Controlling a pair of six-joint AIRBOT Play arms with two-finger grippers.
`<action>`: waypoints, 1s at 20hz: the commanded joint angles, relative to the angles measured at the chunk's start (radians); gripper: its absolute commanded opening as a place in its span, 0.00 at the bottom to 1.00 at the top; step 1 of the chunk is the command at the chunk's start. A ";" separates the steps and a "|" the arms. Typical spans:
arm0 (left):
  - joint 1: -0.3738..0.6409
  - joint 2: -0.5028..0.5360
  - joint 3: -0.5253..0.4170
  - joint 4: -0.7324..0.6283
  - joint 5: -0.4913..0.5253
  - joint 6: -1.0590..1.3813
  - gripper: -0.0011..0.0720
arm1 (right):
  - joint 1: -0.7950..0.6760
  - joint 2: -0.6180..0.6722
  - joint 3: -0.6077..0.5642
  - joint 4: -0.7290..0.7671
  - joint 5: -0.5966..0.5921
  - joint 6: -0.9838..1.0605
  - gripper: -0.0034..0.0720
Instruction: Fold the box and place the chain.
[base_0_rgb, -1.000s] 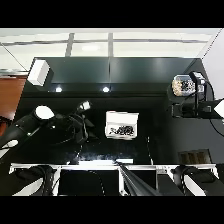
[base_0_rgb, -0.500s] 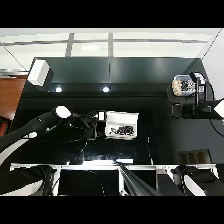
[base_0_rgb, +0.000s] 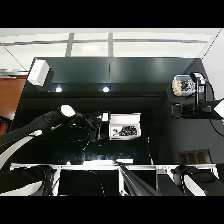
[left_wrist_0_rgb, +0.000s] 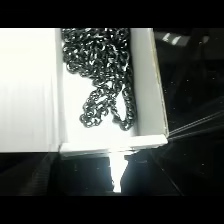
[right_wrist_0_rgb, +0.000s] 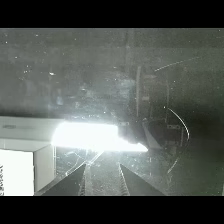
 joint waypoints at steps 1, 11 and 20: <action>-0.005 -0.002 0.001 0.066 -0.006 -0.057 1.00 | -0.001 0.001 0.000 -0.001 0.000 0.000 0.39; -0.078 -0.022 0.003 -0.006 0.051 -0.105 1.00 | -0.001 0.000 0.000 -0.004 -0.011 -0.001 0.39; -0.078 -0.022 0.003 -0.029 0.034 -0.158 1.00 | -0.001 0.000 0.000 -0.005 -0.011 -0.008 0.39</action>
